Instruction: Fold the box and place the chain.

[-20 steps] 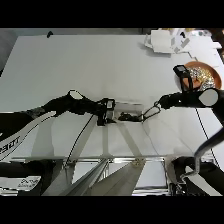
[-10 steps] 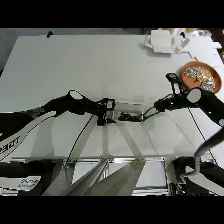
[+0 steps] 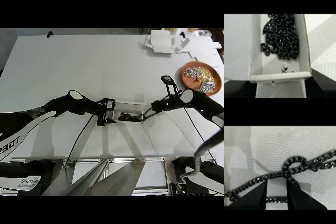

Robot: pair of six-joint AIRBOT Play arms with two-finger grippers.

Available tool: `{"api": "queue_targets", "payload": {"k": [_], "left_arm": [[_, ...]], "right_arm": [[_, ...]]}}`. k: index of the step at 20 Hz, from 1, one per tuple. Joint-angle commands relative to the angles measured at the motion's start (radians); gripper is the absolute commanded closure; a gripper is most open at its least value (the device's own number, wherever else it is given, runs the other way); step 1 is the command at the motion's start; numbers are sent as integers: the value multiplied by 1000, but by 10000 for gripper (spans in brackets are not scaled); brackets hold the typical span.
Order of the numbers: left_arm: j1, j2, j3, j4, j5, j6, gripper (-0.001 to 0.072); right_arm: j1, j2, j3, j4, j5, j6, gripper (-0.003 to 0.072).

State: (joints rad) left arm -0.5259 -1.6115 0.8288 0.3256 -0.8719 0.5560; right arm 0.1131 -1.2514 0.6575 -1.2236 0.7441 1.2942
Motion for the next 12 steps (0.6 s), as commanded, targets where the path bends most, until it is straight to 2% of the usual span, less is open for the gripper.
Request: {"api": "queue_targets", "payload": {"k": [1,5,12], "left_arm": [[0,0,0,0,0,0,459],[0,0,0,0,0,0,459],[0,0,0,0,0,0,459]], "right_arm": [[2,-18,0,1,-33,16,462],[2,-18,1,34,-46,19,473],[2,-18,1,53,-75,19,535]]}}
